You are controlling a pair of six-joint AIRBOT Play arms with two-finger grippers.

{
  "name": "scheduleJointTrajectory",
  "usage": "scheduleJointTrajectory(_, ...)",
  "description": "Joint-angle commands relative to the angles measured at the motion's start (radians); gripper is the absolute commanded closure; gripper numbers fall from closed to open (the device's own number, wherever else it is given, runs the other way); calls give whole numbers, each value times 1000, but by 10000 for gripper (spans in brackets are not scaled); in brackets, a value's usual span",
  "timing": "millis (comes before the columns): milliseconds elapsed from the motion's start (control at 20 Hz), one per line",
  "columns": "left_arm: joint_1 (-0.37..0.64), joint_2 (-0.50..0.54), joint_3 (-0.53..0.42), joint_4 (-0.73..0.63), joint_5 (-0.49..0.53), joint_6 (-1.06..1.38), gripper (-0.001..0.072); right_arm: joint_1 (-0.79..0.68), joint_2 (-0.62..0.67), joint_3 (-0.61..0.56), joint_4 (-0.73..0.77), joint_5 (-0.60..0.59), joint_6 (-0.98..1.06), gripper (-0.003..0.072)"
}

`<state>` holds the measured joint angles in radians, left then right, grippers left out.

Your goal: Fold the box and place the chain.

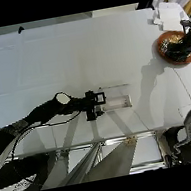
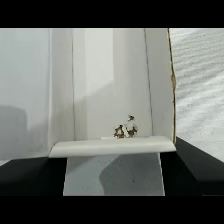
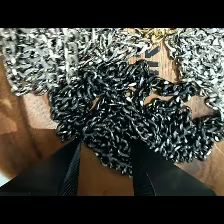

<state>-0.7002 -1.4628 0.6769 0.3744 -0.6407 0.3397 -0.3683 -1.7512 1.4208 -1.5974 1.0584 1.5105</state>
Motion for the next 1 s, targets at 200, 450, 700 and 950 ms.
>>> scheduleJointTrajectory(200,0,0,0,0,0,0,435,-2,-19,2,0,-22,8,461)
scheduleJointTrajectory(450,0,0,0,0,0,0,435,-2,18,2,2,2,-7,677)
scheduleJointTrajectory(700,0,0,0,0,0,0,435,-1,208,2,65,76,-114,677)
scheduleJointTrajectory(950,0,0,0,0,0,0,435,-1,433,2,143,160,-185,677)
